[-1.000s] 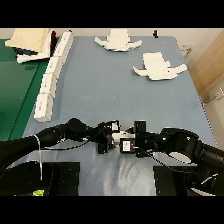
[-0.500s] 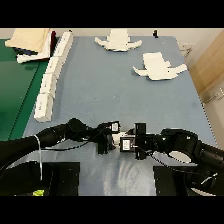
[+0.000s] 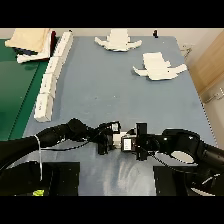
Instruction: Fold the box.
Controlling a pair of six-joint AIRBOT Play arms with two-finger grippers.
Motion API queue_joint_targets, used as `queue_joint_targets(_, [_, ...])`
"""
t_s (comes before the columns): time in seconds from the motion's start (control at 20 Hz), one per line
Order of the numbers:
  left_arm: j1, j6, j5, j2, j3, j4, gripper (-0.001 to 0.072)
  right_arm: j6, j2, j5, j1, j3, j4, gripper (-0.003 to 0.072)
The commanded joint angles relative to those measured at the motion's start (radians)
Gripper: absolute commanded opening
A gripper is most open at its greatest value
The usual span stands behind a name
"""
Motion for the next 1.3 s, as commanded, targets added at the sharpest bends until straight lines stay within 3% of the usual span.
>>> queue_joint_targets(0.0, [0.000, -0.001, 0.003, 0.000, 0.000, 0.000, 0.0455, 0.008, 0.053, 0.002, 0.001, 0.001, 0.016, 0.0470])
queue_joint_targets(0.15, [0.000, -0.001, 0.003, 0.000, 0.000, 0.000, 0.0455, 0.169, 0.112, 0.002, 0.001, 0.000, 0.055, 0.0465])
queue_joint_targets(0.2, [0.000, -0.002, 0.003, 0.000, 0.000, 0.000, 0.0454, 0.278, 0.122, 0.006, 0.001, 0.000, 0.079, 0.0377])
queue_joint_targets(0.3, [0.000, -0.001, 0.003, 0.000, 0.000, 0.000, 0.0455, 0.456, 0.128, 0.003, 0.001, -0.007, 0.129, 0.0023])
queue_joint_targets(0.35, [0.000, -0.001, 0.003, 0.000, 0.000, 0.000, 0.0455, 0.537, 0.129, -0.021, 0.001, -0.021, 0.146, 0.0004])
queue_joint_targets(0.5, [0.000, -0.001, 0.003, 0.000, 0.000, 0.000, 0.0455, 0.658, 0.160, -0.183, 0.001, -0.116, 0.221, 0.0003])
queue_joint_targets(0.7, [0.000, -0.001, 0.003, 0.000, 0.000, 0.000, 0.0455, 0.668, 0.251, -0.373, 0.001, -0.261, 0.372, 0.0003])
queue_joint_targets(1.25, [0.000, -0.001, 0.003, 0.000, 0.000, 0.000, 0.0455, 0.686, 0.290, -0.473, 0.001, -0.375, 0.396, 0.0004])
